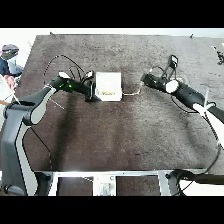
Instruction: Fold the box and place the chain.
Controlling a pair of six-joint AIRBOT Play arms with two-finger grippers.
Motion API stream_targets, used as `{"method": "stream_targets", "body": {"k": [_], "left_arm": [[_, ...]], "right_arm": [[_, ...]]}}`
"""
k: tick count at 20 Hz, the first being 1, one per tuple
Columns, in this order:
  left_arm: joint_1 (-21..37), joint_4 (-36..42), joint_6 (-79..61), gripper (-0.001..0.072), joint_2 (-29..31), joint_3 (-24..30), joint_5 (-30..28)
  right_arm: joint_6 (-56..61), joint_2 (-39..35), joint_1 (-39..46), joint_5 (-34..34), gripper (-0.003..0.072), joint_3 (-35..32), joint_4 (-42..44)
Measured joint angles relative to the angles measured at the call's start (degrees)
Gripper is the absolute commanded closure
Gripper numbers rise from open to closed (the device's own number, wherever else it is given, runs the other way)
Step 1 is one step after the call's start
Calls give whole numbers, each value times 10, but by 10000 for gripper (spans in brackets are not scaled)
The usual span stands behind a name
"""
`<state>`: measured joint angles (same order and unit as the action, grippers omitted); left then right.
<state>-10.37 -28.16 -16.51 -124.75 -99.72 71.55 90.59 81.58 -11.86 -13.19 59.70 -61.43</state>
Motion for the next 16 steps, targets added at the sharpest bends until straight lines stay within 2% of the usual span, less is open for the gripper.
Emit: {"method": "stream_targets", "body": {"k": [4,8,16], "left_arm": [[0,0,0,241,0,0,0],[0,0,0,241,0,0,0],[0,0,0,240,0,0,0]], "right_arm": [[-7,-60,-85,19,676,12,-1],[-16,-80,-156,33,676,46,-3],[-23,-72,-205,49,676,71,-1]]}}
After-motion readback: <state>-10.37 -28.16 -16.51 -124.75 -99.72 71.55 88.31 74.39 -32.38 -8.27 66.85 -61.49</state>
